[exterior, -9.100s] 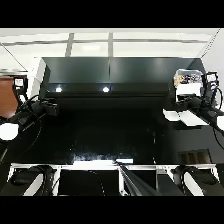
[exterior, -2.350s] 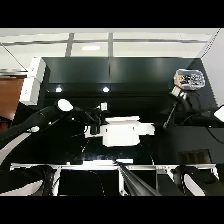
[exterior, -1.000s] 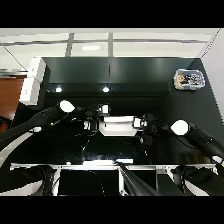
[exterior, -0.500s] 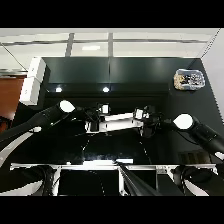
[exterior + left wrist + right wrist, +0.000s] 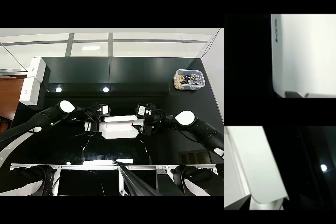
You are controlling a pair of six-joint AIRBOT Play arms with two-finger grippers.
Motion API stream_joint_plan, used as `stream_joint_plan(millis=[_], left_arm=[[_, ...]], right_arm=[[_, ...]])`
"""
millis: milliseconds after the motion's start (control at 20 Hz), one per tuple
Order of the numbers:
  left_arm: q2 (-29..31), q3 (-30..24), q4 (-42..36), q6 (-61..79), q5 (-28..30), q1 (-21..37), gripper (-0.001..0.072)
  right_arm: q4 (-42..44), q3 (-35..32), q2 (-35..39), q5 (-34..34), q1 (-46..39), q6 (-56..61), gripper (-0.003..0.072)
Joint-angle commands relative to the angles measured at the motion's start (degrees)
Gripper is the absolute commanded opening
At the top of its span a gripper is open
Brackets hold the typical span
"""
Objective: Fold the box and place the chain.
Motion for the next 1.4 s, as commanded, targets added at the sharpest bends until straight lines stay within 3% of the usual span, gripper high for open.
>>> stream_joint_plan(millis=[0,100,250,400,650,850,1150,1350], left_arm=[[0.0,0.0,0.0,0.0,0.1,0.0,0.003],[0.0,0.0,0.0,0.0,0.1,0.0,0.003],[0.0,0.0,0.6,0.2,-2.8,0.0,0.0029],[0.0,-0.1,3.4,1.7,-4.6,0.0,0.0028],[0.0,-0.1,3.4,1.7,-4.4,0.0,0.0028],[0.0,-0.1,3.4,1.7,-4.4,0.0,0.0028],[0.0,-0.1,3.4,1.7,-4.4,0.0,0.0028],[0.0,-0.1,3.4,1.7,-4.4,0.0,0.0028]], right_arm=[[-6.2,0.0,-0.7,-0.3,-0.9,-2.4,0.0692],[-12.5,0.0,-0.6,-0.7,-3.0,0.2,0.0692],[-16.3,0.0,-0.6,10.1,-4.3,5.1,0.0691],[-19.8,0.0,-0.4,14.6,-3.8,10.7,0.0671],[-17.9,0.0,0.0,15.0,-0.1,15.3,0.0672],[-10.1,-1.5,0.0,15.0,3.4,16.6,0.0672],[-1.7,-3.4,0.0,7.0,6.0,16.5,0.0672],[-4.4,-2.1,1.1,4.1,5.8,16.3,0.0672]])
